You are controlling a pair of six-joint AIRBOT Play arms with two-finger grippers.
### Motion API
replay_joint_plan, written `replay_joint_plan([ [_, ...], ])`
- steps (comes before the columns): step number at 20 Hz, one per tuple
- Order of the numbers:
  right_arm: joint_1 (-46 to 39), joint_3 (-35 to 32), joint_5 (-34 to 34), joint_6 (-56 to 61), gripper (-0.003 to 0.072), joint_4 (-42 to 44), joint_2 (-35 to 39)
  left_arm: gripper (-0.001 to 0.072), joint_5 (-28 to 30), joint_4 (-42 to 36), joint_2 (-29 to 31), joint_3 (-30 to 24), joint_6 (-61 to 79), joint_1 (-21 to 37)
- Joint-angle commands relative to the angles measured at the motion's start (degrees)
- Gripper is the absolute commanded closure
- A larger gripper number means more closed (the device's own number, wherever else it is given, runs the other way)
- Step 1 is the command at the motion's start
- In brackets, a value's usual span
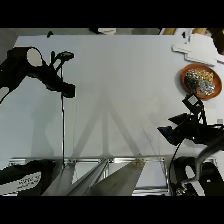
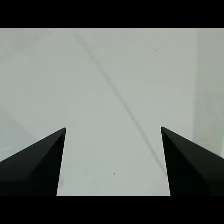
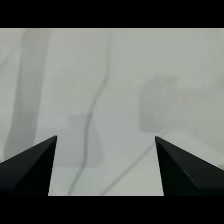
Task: Fold the box and place the chain.
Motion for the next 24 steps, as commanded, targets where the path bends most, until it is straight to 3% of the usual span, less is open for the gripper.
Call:
replay_joint_plan([
  [1,0.07,0.0,0.0,0.02,0.0044,0.02,0.04,0.0072,0.02,0.02,0.04,-0.02,0.02,-0.02],
  [10,0.07,0.0,0.0,0.02,0.0044,0.02,0.04,0.0072,0.02,0.02,0.04,-0.02,0.0,-0.02],
  [12,0.07,0.0,-4.55,-0.33,0.0043,1.38,0.04,0.0072,0.02,0.02,0.04,-0.02,0.02,-0.02],
  [15,0.07,0.11,-13.18,0.52,0.0042,10.23,0.04,0.0072,0.02,0.02,0.04,-0.02,0.02,-0.02],
  [18,0.04,1.66,-6.99,2.03,0.0042,11.32,-0.59,0.0072,0.0,0.02,0.04,-0.02,0.0,-0.02],
  [19,0.04,2.69,-6.38,8.46,0.0042,6.99,-1.36,0.0072,0.02,0.02,0.04,-0.02,0.02,-0.02],
  [21,0.04,6.84,-5.66,26.97,0.0042,-10.71,-5.27,0.0072,0.02,0.02,0.04,-0.02,0.02,-0.02],
  [24,-1.75,18.4,4.33,32.63,0.0042,-33.77,-18.86,0.0072,0.02,0.02,0.04,-0.02,0.02,-0.02],
])
